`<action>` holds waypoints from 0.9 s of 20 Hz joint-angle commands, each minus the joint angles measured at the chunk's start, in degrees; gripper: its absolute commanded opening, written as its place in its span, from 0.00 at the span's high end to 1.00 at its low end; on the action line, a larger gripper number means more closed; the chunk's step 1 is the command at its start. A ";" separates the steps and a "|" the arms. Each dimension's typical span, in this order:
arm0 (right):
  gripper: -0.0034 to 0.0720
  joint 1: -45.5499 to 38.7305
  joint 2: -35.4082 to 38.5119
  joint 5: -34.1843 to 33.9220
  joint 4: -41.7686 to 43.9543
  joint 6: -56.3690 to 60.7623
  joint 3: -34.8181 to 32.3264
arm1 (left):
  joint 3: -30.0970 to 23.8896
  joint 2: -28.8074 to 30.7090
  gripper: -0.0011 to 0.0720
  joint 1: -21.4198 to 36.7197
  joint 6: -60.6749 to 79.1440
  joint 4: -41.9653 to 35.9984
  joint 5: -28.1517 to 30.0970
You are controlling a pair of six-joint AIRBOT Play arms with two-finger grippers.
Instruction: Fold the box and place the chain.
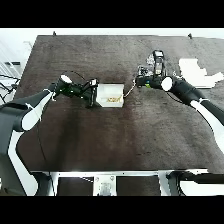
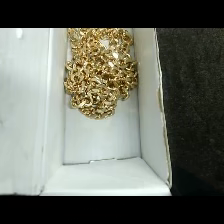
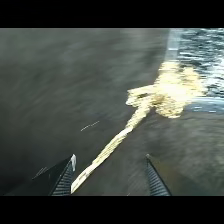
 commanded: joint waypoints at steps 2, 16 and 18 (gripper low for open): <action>0.23 -3.56 -9.53 -2.84 7.04 0.70 5.75 | 0.00 0.00 0.51 -0.02 0.00 0.02 0.02; 0.95 -2.05 -26.29 -2.75 10.82 0.24 20.61 | 0.00 0.02 0.51 -0.02 0.00 0.02 0.02; 0.95 -1.62 -24.57 -1.81 9.79 0.20 20.59 | 0.00 0.02 0.51 -0.02 0.00 0.02 0.02</action>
